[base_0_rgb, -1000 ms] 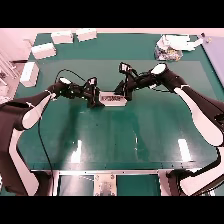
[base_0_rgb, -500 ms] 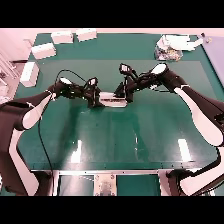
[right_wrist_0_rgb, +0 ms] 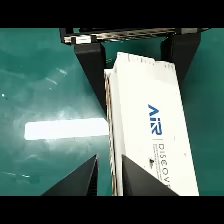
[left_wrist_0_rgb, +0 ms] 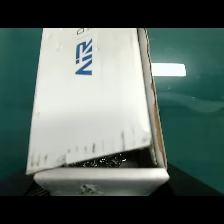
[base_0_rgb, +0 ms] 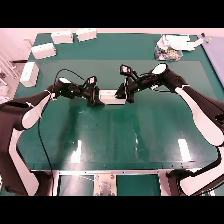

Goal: Fold the box and place the chain.

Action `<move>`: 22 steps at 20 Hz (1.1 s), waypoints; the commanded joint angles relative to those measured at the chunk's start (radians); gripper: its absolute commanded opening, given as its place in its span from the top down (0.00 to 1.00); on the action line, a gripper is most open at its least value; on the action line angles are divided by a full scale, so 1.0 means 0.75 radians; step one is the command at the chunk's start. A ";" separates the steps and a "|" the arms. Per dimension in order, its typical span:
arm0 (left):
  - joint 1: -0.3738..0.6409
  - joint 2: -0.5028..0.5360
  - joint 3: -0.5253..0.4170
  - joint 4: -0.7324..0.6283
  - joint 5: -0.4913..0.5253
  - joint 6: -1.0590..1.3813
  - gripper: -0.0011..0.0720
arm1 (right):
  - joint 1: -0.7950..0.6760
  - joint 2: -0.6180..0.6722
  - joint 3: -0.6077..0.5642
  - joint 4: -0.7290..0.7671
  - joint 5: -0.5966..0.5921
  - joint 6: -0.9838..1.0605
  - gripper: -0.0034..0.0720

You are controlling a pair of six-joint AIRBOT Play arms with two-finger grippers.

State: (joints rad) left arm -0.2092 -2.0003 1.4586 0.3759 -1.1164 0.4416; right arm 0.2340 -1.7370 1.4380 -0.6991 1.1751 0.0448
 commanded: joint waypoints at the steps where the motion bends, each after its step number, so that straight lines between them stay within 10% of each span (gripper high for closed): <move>1: -0.001 0.001 -0.001 0.008 -0.013 0.006 0.50 | -0.002 0.000 0.001 -0.003 -0.030 -0.002 0.76; 22: -0.001 0.001 -0.001 0.008 -0.013 0.006 0.50 | -0.005 0.130 0.013 0.345 -0.097 -0.242 0.73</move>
